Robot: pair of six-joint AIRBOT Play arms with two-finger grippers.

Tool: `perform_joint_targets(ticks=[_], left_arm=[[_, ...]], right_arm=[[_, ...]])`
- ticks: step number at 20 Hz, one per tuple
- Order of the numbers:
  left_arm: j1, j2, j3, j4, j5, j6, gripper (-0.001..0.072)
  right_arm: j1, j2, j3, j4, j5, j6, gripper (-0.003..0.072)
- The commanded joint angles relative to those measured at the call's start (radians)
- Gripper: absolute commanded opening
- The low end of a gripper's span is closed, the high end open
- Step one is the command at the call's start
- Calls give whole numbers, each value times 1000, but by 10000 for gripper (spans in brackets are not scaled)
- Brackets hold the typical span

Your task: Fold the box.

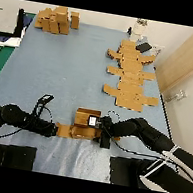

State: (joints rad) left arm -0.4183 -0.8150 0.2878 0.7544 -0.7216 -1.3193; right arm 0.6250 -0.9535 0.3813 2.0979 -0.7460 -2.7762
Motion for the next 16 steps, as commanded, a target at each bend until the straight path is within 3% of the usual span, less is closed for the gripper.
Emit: perform_joint_targets(ticks=[1,6,11,16], left_arm=[[0,-1,-3,-34,13,26,9],[0,-33,-3,-44,24,32,9],[0,-91,-2,-162,31,140,9],[0,-37,23,-175,3,132,9]], right_arm=[[0,-1,0,0,0,0,464],[0,-1,0,0,0,0,464],[0,-1,0,0,0,0,464],[0,-1,0,0,0,0,464]])
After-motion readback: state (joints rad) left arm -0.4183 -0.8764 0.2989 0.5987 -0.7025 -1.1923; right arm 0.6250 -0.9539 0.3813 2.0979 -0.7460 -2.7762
